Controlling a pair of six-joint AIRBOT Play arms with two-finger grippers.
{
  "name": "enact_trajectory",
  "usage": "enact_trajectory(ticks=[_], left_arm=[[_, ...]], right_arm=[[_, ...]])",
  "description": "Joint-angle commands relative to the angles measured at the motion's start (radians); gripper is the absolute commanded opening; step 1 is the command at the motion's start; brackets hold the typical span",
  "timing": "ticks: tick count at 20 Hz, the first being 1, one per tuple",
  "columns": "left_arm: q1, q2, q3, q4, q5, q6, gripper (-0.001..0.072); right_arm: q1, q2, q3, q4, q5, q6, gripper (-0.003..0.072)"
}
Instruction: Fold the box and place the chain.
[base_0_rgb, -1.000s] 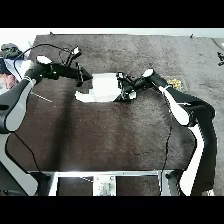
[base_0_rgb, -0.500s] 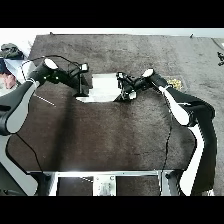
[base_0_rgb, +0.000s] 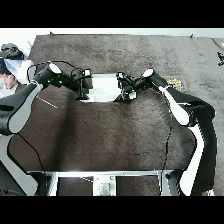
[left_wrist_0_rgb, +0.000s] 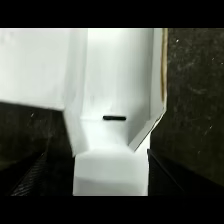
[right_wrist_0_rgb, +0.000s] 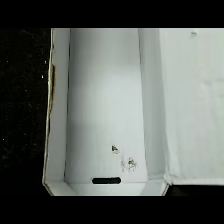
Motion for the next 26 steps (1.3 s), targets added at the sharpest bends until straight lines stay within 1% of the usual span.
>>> enact_trajectory(ticks=[1, 3, 6, 10, 11, 14, 16, 18, 24, 25, 26], left_arm=[[-0.031, -0.003, -0.002, -0.002, 0.04, 0.0, 0.0681], [-0.031, -0.003, -0.002, 0.002, 0.043, -0.011, 0.068], [-0.031, -0.003, -0.002, 0.068, 0.04, -0.06, 0.0679], [-0.031, -0.003, -0.002, 0.013, 0.032, -0.059, 0.0679], [-0.031, -0.003, -0.002, 0.013, 0.032, -0.059, 0.0654], [-0.031, -0.012, -0.002, 0.016, 0.031, -0.06, 0.0648], [-0.031, -0.027, -0.002, 0.017, 0.019, -0.08, 0.0411], [-0.031, -0.038, -0.002, 0.017, 0.0, -0.079, 0.0415], [-0.031, -0.039, -0.001, 0.009, 0.001, -0.078, 0.0411], [-0.031, -0.039, -0.001, 0.003, 0.001, -0.077, 0.0262], [-0.031, -0.039, -0.001, -0.005, 0.001, -0.077, 0.0167]], right_arm=[[0.001, 0.0, 0.001, 0.0, 0.0, 0.0, 0.0538], [0.001, 0.0, 0.001, 0.0, 0.0, 0.0, 0.0538], [0.001, 0.0, 0.001, 0.0, 0.0, 0.0, 0.0539], [0.001, 0.0, 0.001, 0.001, 0.0, 0.0, 0.0539], [0.001, 0.0, 0.001, 0.0, 0.0, 0.0, 0.0538], [0.001, 0.0, 0.001, 0.0, 0.0, 0.0, 0.0539], [0.001, 0.0, 0.001, 0.0, 0.0, 0.0, 0.0539], [0.001, 0.0, 0.001, 0.001, 0.0, 0.0, 0.0539], [0.001, 0.0, 0.001, 0.0, 0.0, 0.0, 0.0538], [0.001, 0.0, 0.001, 0.001, 0.0, 0.0, 0.0539], [0.001, 0.0, 0.001, 0.0, 0.0, 0.0, 0.0538]])
